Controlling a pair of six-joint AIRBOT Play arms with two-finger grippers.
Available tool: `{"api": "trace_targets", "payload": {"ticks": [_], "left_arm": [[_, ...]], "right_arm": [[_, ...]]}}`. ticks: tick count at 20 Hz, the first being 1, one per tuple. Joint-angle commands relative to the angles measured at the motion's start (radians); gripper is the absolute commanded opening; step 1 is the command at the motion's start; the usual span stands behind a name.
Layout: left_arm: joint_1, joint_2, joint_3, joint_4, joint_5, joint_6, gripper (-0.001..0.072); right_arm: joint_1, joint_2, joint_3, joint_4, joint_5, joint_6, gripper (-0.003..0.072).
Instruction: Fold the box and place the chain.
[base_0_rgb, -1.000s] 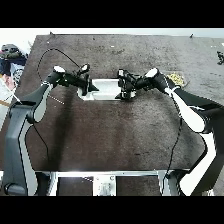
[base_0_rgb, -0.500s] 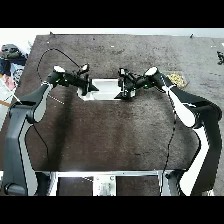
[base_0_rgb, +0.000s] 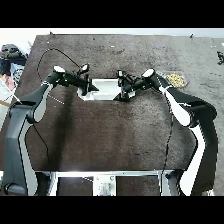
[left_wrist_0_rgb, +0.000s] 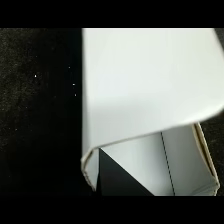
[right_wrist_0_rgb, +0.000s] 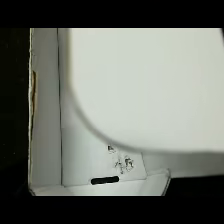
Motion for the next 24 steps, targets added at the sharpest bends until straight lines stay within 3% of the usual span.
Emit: {"api": "trace_targets", "payload": {"ticks": [1, 19, 21, 22, 24], "left_arm": [[0.000, 0.000, 0.000, 0.000, 0.000, 0.000, 0.0011], [0.000, 0.000, 0.000, 0.000, 0.000, 0.000, 0.0011], [0.000, 0.000, 0.000, 0.000, 0.000, 0.000, 0.0011], [0.000, 0.000, 0.000, 0.000, 0.000, 0.000, 0.0011], [0.000, 0.000, 0.000, 0.000, 0.000, 0.000, 0.0011]], "right_arm": [[0.001, -0.006, 0.001, 0.000, -0.006, -0.001, 0.0659], [0.001, -0.007, 0.001, 0.059, -0.001, -0.045, 0.0679], [0.001, -0.007, 0.001, 0.059, 0.000, -0.045, 0.0649], [0.001, -0.007, 0.001, 0.059, 0.000, -0.045, 0.0596], [0.001, -0.008, 0.001, 0.058, 0.000, -0.045, 0.0599]]}}
